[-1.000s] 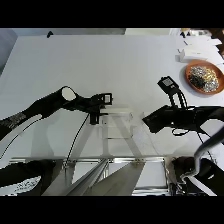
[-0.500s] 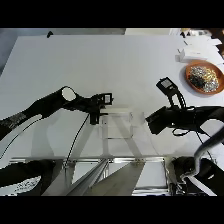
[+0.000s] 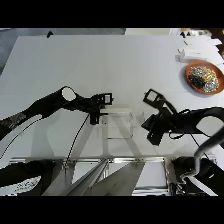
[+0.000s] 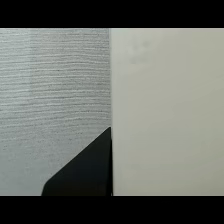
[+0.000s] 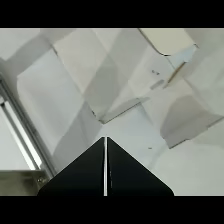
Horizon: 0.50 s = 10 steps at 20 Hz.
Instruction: Fold the box and place the chain.
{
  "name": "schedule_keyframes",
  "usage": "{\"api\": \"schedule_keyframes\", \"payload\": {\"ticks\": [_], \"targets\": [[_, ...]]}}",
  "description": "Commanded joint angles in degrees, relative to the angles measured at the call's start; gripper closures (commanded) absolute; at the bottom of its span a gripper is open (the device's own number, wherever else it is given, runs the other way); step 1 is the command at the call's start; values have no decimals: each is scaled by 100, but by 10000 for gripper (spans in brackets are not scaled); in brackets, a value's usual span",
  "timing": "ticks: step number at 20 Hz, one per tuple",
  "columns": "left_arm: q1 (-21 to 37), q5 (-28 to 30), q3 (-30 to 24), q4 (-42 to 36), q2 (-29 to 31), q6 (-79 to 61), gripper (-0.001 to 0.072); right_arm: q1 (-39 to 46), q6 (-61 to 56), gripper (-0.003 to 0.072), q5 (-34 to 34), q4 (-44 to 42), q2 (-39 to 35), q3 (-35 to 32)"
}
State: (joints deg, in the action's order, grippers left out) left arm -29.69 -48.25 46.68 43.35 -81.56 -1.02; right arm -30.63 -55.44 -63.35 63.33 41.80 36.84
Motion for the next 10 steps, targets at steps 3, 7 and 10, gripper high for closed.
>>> {"api": "schedule_keyframes", "payload": {"ticks": [3, 7, 10], "targets": [[-2, 2, 0, 2, -4, 0, 700, -358, 1480, 665, 13, -308, 800, -98], [-2, 2, 0, 2, -4, 0, 700, -721, 1742, 201, 946, 702, 778, -503], [-4, 4, 0, 2, -4, 0, 700, -1272, 1893, -11, 2474, 1156, 514, -1086]]}}
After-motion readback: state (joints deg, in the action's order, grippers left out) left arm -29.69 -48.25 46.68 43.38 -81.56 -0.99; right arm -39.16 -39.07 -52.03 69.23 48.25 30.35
